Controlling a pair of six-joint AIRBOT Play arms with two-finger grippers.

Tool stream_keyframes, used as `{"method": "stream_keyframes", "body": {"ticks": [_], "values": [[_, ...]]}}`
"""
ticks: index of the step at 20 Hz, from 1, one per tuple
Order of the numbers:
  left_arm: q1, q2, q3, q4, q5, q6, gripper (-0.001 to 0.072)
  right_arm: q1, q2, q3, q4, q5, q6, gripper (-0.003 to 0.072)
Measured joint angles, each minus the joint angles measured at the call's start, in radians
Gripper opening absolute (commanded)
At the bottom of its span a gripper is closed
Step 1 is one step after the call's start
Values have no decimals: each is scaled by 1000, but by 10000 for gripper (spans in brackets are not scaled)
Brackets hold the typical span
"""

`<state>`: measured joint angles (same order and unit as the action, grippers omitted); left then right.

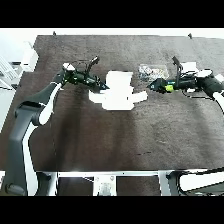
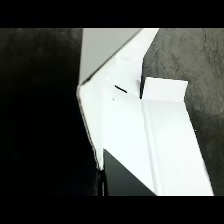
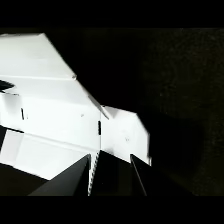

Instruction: Fold the box and place the chain.

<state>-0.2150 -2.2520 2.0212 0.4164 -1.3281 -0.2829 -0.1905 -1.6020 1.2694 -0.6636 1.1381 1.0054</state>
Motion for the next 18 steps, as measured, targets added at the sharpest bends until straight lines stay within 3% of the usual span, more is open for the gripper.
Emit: {"method": "stream_keyframes", "body": {"ticks": [8, 18], "values": [[3, 10, -95, -56, -14, 235, 15, -16, 18, -63, 31, -13, -68, 318], [2, 124, -342, -182, 143, 559, 15, -16, 18, -133, 75, -70, -147, 318]]}}
